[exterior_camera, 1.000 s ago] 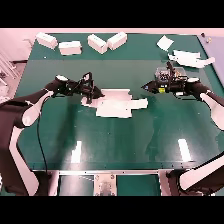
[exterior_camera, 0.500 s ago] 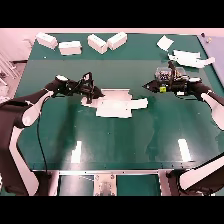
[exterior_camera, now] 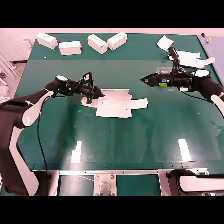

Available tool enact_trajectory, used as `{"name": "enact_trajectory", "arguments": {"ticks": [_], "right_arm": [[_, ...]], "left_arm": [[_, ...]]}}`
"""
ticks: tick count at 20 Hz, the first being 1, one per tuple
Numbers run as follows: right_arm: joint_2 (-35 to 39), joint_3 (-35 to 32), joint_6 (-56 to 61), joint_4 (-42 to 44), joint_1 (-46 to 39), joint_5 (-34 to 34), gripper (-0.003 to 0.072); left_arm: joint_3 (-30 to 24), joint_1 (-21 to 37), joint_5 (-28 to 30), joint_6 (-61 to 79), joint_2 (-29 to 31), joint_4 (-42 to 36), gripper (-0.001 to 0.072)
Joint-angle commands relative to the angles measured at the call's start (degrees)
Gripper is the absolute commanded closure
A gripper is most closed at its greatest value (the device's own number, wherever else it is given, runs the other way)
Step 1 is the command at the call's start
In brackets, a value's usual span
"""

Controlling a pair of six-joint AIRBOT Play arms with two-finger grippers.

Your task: Fold the box and place the chain.

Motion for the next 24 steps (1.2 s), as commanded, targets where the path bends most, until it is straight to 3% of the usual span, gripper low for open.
{"name": "enact_trajectory", "arguments": {"ticks": [1, 2, 4, 5, 9, 16, 20, 24], "right_arm": [[11.4, -8.6, -1.7, -7.7, 6.3, -11.0, 0.0612], [14.0, -11.5, -1.7, -10.3, 8.3, -13.2, 0.0536], [16.8, -16.1, -1.7, -13.8, 12.0, -16.4, 0.0176], [16.9, -17.6, -1.7, -15.7, 13.7, -16.6, 0.0134], [16.7, -21.7, -5.8, -24.0, 19.0, -20.2, 0.0135], [16.2, -27.2, -5.7, -25.7, 27.5, -23.3, 0.0135], [15.1, -30.9, -5.8, -27.1, 32.2, -33.9, 0.0135], [11.4, -31.0, -7.1, -28.0, 32.6, -37.7, 0.0135]], "left_arm": [[0.0, 0.0, 0.0, 0.0, 0.0, 4.0, 0.0685], [0.0, 0.0, 0.0, 0.0, 0.0, 4.0, 0.0685], [0.0, 0.0, 0.0, 0.0, 0.0, 4.0, 0.0685], [0.0, 0.0, 0.0, 0.0, 0.0, 4.0, 0.0685], [0.0, 0.0, 0.0, 0.0, 0.0, 4.0, 0.0685], [0.0, 0.0, 0.0, 0.0, 0.0, 4.0, 0.0685], [0.0, 0.0, 0.0, 0.0, 0.0, 4.0, 0.0685], [0.0, 0.0, 0.0, 0.0, 0.0, 4.0, 0.0685]]}}
